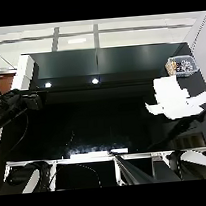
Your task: Fold the box and place the chain.
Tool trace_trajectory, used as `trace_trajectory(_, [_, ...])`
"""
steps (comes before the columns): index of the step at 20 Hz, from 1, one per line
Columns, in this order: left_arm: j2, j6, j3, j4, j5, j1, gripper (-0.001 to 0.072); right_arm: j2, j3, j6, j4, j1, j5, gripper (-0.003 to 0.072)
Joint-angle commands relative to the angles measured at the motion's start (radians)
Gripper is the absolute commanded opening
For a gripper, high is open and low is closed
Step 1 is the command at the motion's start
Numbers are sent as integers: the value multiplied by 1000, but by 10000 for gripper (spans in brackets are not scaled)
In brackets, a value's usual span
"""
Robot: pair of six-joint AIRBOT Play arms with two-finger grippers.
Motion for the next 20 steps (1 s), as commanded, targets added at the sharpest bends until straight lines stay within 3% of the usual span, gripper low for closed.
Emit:
trace_trajectory(1, [-30, -3, 0, -5, 3, 1, 712, -232, 179, -401, 425, -123, 430, 707])
trace_trajectory(3, [-60, -4, 0, -6, 3, 1, 712, -355, 250, -324, 440, -124, 629, 708])
trace_trajectory(5, [-93, -4, 0, -31, 3, 1, 712, -431, 257, -331, 431, -104, 726, 708])
trace_trajectory(10, [-143, -4, 0, -61, 3, 1, 711, -475, 258, -424, 291, -26, 717, 707])
trace_trajectory(12, [-149, -4, 0, -61, 3, 1, 712, -475, 258, -474, 304, -4, 696, 706])
trace_trajectory(14, [-150, -7, 0, -62, 2, 1, 712, -475, 258, -488, 308, 19, 699, 531])
trace_trajectory(15, [-150, -11, 0, -69, 2, 1, 711, -474, 258, -485, 294, 29, 703, 524])
trace_trajectory(16, [-150, -11, 0, -84, 2, 1, 711, -475, 258, -479, 296, 36, 708, 265])
trace_trajectory(17, [-150, -11, 0, -88, 2, 0, 711, -474, 258, -477, 307, 43, 732, 68])
trace_trajectory(20, [-150, -11, 0, -87, 1, 1, 711, -456, 257, -496, 330, 71, 790, 58])
